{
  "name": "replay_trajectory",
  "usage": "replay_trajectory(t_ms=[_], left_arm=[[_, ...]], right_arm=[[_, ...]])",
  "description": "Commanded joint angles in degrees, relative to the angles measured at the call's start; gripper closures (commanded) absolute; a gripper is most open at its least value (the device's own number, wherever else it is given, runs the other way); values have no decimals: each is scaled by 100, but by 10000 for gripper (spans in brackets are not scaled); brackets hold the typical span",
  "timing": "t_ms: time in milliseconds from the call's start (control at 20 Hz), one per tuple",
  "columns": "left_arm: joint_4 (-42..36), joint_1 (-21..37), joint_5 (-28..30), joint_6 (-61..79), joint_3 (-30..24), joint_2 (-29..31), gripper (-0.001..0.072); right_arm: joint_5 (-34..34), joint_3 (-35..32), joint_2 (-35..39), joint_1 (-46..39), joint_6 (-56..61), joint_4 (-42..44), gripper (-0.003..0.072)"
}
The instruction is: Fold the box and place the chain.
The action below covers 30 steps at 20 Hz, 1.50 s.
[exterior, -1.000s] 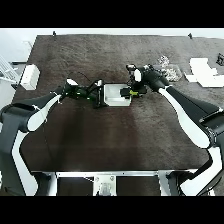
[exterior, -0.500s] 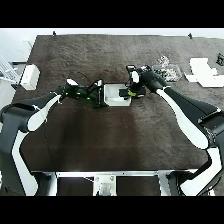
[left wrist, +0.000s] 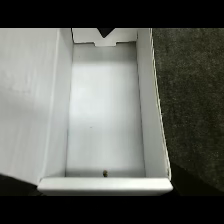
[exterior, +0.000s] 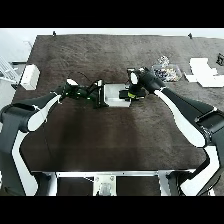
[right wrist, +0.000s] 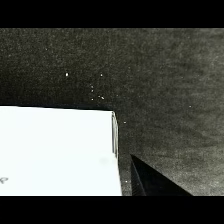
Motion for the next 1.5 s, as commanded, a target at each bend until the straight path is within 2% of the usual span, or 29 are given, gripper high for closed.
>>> replay_trajectory(t_ms=[0,50,150,250,350,400,500,750,800,850,900,1050,1100,1150,1250,1300,1450], left_arm=[[2,7,0,0,-2,4,362],[2,7,0,0,-2,2,362],[2,7,0,0,-2,4,362],[2,7,4,2,-2,4,362],[2,7,0,2,-2,4,362],[2,7,2,2,-2,4,362],[2,7,4,2,-2,2,362],[2,7,2,2,-2,2,363],[2,7,2,2,-2,2,363],[2,7,2,2,-2,2,362],[2,7,2,2,-2,2,363],[2,7,2,2,-2,2,362],[2,7,2,2,-2,2,363],[2,7,2,2,-2,2,362],[2,7,4,2,-2,2,363],[2,7,4,2,-2,2,362],[2,7,7,2,-2,2,363]], right_arm=[[7,2,-4,9,63,-31,399],[-4,2,-4,13,118,-46,401],[-20,2,-4,20,175,-46,533],[-35,2,-4,61,170,-48,534],[-33,2,-9,127,188,-72,574],[-33,2,-15,162,210,-92,638],[-33,2,-37,210,210,-157,674],[-33,2,-35,258,210,-240,673],[-33,2,-33,256,210,-240,579],[-33,2,-26,249,210,-240,413],[-33,2,-11,247,210,-243,300],[-37,26,72,208,208,-243,274],[-37,33,96,190,210,-240,214],[-35,39,131,186,208,-238,186],[-33,52,195,188,195,-227,180],[-33,74,229,188,162,-208,152],[-33,118,494,188,35,-166,150]])
